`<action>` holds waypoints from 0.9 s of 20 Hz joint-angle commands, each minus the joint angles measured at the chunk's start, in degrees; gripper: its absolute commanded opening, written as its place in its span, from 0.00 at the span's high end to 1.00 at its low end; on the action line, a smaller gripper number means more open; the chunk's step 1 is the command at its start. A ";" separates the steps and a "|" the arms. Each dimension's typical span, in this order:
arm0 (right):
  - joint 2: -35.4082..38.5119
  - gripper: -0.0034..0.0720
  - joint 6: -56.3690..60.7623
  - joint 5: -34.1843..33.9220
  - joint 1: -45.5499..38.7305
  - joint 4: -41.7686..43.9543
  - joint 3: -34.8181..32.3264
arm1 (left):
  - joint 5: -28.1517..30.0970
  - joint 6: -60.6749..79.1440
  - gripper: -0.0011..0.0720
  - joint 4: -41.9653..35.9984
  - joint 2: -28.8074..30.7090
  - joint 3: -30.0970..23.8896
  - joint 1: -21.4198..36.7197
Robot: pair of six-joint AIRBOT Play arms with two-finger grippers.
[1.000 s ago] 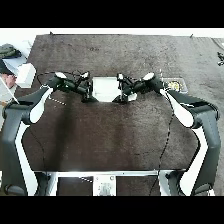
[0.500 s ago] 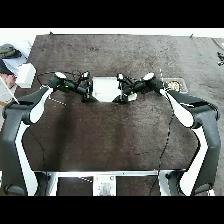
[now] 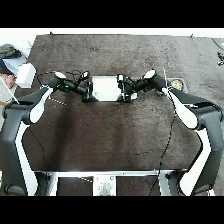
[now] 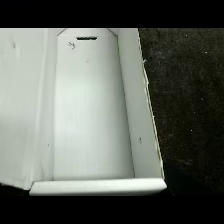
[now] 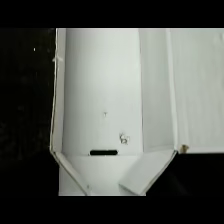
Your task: Fold the box and place the chain.
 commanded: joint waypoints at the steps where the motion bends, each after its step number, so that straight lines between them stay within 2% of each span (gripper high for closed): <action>1: 3.39 0.16 6.73 0.09 -0.04 -13.42 0.04 | 0.15 0.20 0.68 0.22 -0.09 -0.02 -0.04; 4: 6.82 0.16 10.47 1.62 -0.04 -19.85 0.04 | 0.17 0.20 0.68 0.22 -0.09 -0.02 -0.04; 10: 13.88 0.16 11.85 2.45 -0.13 -19.12 0.04 | 0.13 0.17 0.68 0.22 -0.09 -0.02 -0.04; 14: 15.30 0.18 14.64 2.91 -0.13 -16.57 0.00 | 0.15 0.17 0.68 0.22 -0.07 0.00 -0.04; 15: 15.26 0.33 14.62 4.02 -0.13 -13.66 -0.04 | 0.20 0.20 0.68 0.26 -0.07 0.00 -0.04; 16: 15.26 0.60 14.60 5.29 -0.13 -9.99 -0.04 | 0.22 0.20 0.68 0.35 -0.07 -0.02 -0.04; 17: 15.23 0.77 14.60 5.99 -0.13 -6.23 -0.17 | 0.28 0.20 0.68 0.59 -0.07 0.00 -0.04; 18: 15.23 0.86 14.60 6.21 -0.13 -2.60 -0.52 | 0.42 0.20 0.68 0.61 -0.07 0.00 -0.04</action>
